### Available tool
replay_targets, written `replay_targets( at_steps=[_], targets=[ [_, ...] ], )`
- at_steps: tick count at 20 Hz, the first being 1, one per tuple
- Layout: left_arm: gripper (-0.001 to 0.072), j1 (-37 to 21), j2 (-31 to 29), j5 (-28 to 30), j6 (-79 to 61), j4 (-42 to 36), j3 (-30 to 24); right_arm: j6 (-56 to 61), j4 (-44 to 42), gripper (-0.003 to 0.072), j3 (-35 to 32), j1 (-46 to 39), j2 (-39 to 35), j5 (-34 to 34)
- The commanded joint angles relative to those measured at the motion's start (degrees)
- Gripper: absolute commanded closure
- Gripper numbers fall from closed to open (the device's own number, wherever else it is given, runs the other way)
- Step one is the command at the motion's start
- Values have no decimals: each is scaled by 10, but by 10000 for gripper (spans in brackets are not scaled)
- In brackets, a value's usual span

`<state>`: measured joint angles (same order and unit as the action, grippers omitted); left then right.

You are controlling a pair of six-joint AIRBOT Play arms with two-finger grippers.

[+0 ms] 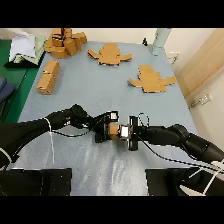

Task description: Fold the box.

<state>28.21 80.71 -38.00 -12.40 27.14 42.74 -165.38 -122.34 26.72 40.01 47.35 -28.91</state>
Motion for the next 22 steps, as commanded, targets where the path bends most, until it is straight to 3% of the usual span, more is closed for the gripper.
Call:
replay_targets(
  at_steps=[1,3,22],
  targets=[
    [247,0,0,0,0,0,0,0,4,615,0,0,-4,6],
    [247,0,0,0,0,0,0,9,4,682,0,0,9,6],
    [247,0,0,0,0,0,0,11,4,681,0,0,34,3]
  ],
)
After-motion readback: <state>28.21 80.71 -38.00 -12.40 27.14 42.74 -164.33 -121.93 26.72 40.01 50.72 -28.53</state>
